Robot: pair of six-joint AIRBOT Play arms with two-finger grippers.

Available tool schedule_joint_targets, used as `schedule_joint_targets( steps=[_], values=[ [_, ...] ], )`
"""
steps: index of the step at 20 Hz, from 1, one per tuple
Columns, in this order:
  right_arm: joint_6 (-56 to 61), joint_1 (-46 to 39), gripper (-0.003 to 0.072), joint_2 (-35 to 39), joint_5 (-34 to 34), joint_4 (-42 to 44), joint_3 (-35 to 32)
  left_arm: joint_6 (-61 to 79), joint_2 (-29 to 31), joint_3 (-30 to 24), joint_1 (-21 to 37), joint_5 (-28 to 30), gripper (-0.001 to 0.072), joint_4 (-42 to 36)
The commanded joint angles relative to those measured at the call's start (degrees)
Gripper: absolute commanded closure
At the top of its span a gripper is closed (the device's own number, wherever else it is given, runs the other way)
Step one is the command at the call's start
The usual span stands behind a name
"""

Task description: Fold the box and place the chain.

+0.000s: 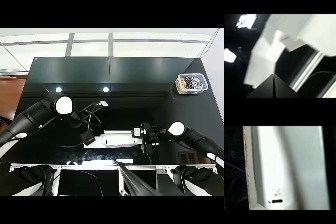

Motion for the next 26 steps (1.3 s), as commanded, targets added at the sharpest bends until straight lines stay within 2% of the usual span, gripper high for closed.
schedule_joint_targets(
  steps=[1,3,6,9,13,16,21,26],
  values=[
    [-0.1,0.0,0.0595,0.0,-0.7,-0.2,0.0,-2.3,0.8,-3.8,-1.0,1.6,0.0685,-15.6],
    [-0.1,0.0,0.0595,0.0,-0.6,0.1,0.0,1.9,1.2,-8.0,-1.0,6.3,0.0684,-25.8],
    [0.0,0.0,0.0595,0.0,-0.6,0.4,0.0,8.5,4.2,-13.8,-0.2,19.5,0.0684,-36.7],
    [0.1,0.0,0.0595,0.0,-0.9,1.1,0.0,9.3,6.1,-14.9,2.9,27.4,0.0683,-37.9],
    [0.1,0.0,0.0595,0.0,-0.9,1.1,0.0,12.9,4.0,-14.9,4.1,35.5,0.0683,-37.2],
    [0.1,0.0,0.0596,0.0,-0.9,1.1,0.0,18.4,-1.2,-14.1,2.4,36.3,0.0683,-36.4],
    [0.1,0.0,0.0595,0.0,-0.9,1.1,0.0,18.3,-7.4,-12.4,0.3,34.8,0.0683,-33.1],
    [0.1,0.0,0.0595,0.0,-0.9,1.1,0.0,18.9,-7.6,-11.4,0.6,34.4,0.0683,-30.5]
  ],
)
